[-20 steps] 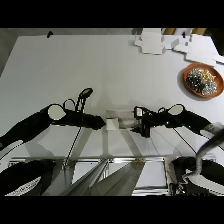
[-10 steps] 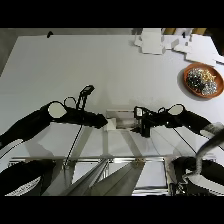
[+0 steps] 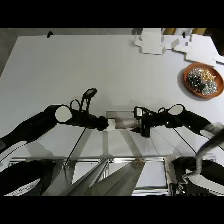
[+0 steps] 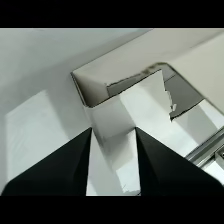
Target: Fold the box and place the chain.
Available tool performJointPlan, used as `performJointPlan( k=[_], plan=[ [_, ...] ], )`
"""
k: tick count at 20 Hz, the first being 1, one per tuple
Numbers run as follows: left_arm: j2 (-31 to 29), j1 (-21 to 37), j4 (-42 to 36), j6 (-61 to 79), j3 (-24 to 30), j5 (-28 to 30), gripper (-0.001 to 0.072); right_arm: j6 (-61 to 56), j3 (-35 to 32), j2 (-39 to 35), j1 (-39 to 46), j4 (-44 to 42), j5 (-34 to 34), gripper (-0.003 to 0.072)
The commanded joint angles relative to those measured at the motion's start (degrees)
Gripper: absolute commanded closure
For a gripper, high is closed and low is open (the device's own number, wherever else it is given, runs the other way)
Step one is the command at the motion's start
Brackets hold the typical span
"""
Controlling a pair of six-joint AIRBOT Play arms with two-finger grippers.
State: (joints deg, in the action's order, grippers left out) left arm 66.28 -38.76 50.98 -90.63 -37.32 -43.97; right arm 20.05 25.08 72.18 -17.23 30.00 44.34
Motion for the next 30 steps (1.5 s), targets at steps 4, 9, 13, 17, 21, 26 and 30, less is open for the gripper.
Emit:
performJointPlan(
  k=[4, 9, 13, 17, 21, 26, 30],
  plan=[
    [2.80, -2.01, 3.08, -8.59, -3.50, -0.15, 0.0356, -0.07, -0.02, -0.04, -0.02, -0.02, 0.00, 0.0353],
    [4.92, -3.50, 5.84, -15.02, -3.74, 1.29, 0.0356, -0.07, -0.02, -0.04, -0.02, -0.02, 0.00, 0.0353],
    [6.43, -3.48, 9.68, -21.86, -6.29, 0.92, 0.0357, -0.07, -0.02, -0.04, -0.02, -0.02, -0.02, 0.0353],
    [8.20, -3.52, 12.50, -25.75, -8.83, -1.14, 0.0357, -0.07, -0.02, -0.04, -0.02, -0.02, -0.02, 0.0353],
    [9.07, -4.61, 15.39, -28.89, -11.50, -4.35, 0.0357, -0.07, -0.02, -0.04, -0.02, -0.07, 0.04, 0.0353],
    [14.69, -7.19, 23.10, -36.26, -21.29, -17.42, 0.0357, -0.07, -0.02, -0.04, -0.02, -0.04, 0.00, 0.0353],
    [19.28, -10.08, 23.63, -42.12, -25.33, -19.65, 0.0359, -0.07, -0.02, -0.04, -0.02, -0.02, 0.00, 0.0353]
  ],
)
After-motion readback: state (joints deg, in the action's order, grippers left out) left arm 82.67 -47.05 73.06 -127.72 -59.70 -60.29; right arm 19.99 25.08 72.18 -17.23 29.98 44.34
